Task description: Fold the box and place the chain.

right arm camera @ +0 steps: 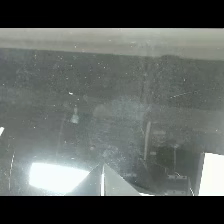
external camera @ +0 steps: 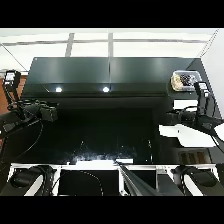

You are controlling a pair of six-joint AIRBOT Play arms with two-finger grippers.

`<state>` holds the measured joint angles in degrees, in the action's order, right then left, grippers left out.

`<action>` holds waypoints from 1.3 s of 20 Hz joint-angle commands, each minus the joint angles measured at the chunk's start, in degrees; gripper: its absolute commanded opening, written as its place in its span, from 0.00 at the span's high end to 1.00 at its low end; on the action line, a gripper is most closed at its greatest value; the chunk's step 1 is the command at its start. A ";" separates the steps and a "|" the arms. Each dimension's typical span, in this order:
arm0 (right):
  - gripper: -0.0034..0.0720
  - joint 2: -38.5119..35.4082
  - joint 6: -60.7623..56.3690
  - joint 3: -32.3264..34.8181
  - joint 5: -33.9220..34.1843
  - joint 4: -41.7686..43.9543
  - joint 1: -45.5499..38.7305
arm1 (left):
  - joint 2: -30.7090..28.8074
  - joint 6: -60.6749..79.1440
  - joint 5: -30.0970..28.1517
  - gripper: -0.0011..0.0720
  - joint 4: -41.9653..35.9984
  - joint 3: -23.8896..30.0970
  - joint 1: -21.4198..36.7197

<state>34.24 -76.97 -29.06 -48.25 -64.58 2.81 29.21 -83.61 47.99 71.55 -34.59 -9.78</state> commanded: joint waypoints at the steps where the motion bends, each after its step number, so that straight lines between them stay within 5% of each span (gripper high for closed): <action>1: 0.93 -0.04 -0.02 0.04 0.00 0.02 0.07 | -0.04 0.02 0.00 0.94 0.00 0.02 -0.02; 13: 0.93 -0.04 -0.02 0.04 0.00 0.02 0.07 | -0.04 0.00 -0.22 0.94 -0.07 0.02 -0.02; 15: 0.93 -0.04 -0.20 0.04 1.20 2.36 0.07 | 0.11 -0.04 -5.05 0.94 -0.63 0.02 -0.02; 18: 0.89 -0.04 -0.31 0.04 14.05 6.58 0.07 | 1.01 -0.59 -13.33 0.94 -3.89 0.02 -0.02; 19: 0.39 -0.04 -0.35 0.04 16.41 6.69 0.07 | 1.73 -0.61 -15.45 0.89 -4.35 0.04 -0.02; 20: 0.09 -0.04 -0.35 0.04 18.21 5.90 0.07 | 2.80 -0.68 -17.44 0.51 -5.11 0.04 -0.02; 21: 0.09 -0.04 -0.46 0.04 19.98 3.63 -0.02 | 4.33 -0.96 -19.15 0.03 -6.97 0.04 -0.17; 23: 0.09 0.39 -7.65 -0.07 21.81 -6.27 -3.39 | 7.45 -0.83 -18.32 0.02 -12.26 0.02 -0.20; 26: 0.09 6.43 -27.61 -2.29 18.38 -27.06 -23.91 | 10.78 -0.79 -14.34 0.02 -16.37 0.02 -0.22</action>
<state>36.88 -89.82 -30.00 -30.20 -74.87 -8.03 36.97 -84.42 32.36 60.31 -34.59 -9.96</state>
